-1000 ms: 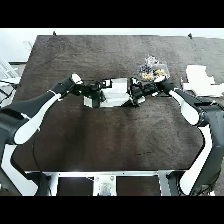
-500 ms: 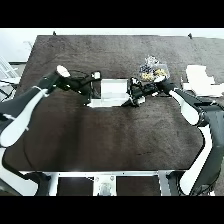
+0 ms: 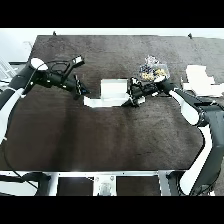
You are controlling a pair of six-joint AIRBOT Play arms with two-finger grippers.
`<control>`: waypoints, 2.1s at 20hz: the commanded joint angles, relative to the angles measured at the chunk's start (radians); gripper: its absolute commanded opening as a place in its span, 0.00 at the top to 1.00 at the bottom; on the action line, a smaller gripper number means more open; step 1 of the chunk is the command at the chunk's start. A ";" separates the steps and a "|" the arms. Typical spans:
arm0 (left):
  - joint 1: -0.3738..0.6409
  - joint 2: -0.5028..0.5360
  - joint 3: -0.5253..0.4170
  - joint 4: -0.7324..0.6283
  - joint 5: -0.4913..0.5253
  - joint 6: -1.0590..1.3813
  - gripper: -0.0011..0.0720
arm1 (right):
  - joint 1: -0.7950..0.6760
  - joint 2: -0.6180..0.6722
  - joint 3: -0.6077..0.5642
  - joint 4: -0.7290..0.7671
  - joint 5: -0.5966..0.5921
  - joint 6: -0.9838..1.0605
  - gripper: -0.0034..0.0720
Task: Fold the box and place the chain.
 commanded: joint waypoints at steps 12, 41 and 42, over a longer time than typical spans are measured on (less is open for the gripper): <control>0.069 0.016 -0.207 -0.098 0.191 -0.455 0.96 | 0.000 0.000 0.000 0.000 0.000 0.000 0.28; -0.050 -0.221 -0.109 -0.280 0.203 -0.504 0.96 | 0.000 0.000 0.000 0.000 0.000 0.000 0.28; -0.050 -0.219 -0.096 -0.280 0.190 -0.505 0.96 | 0.000 0.000 0.000 0.000 0.000 0.000 0.28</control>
